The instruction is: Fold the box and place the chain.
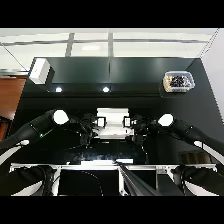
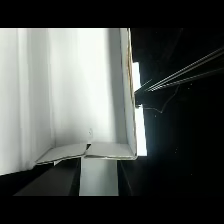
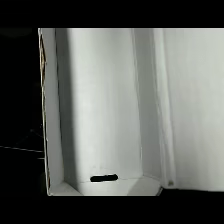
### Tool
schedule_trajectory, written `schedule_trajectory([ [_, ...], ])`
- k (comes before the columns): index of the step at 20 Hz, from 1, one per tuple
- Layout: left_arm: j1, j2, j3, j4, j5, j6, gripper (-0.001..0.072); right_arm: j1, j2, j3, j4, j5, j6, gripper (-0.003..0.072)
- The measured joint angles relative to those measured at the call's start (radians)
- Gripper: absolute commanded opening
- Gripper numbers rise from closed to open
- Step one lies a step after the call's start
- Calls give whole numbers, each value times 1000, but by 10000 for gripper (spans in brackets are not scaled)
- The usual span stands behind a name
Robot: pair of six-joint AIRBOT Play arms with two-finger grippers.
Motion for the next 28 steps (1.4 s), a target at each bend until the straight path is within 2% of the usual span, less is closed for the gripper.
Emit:
schedule_trajectory([
  [5, -8, -2, 0, -18, 13, -42, 261, 0, 0, 0, 0, 0, -2, 191],
  [12, -10, -41, 0, -163, 22, -58, 262, 0, 0, 0, 0, 0, -1, 192],
  [13, -10, -45, 0, -176, 22, -58, 295, 0, 0, 0, 0, 0, -1, 191],
  [14, -10, -47, 0, -180, 21, -58, 381, 0, 0, 0, 0, 0, -1, 192],
  [15, -10, -49, 0, -183, 22, -58, 401, 0, 0, 0, 0, 1, -1, 192],
  [16, -10, -50, 0, -183, 21, -57, 307, 0, 0, 0, 0, 2, -2, 191],
  [17, -10, -51, 0, -183, 19, -58, 276, 0, 0, 0, 0, 2, 0, 192],
  [19, -9, -52, 0, -180, 16, -58, 353, 0, 0, 0, 0, 2, 0, 191],
  [20, -9, -52, 0, -177, 13, -58, 303, 0, 0, 0, 0, 2, 0, 192],
  [21, -9, -51, 0, -172, 8, -59, 92, 0, -1, 0, 0, 2, -1, 191],
  [22, -8, -48, 2, -160, -1, -60, 25, 0, -1, 0, 1, 2, -2, 191],
  [25, 22, -14, 12, -110, -39, -107, 25, 0, -1, 0, 2, 0, -1, 192],
  [28, 119, 65, 18, -77, -146, -171, 24, 0, -1, 0, 2, -2, 1, 192],
])
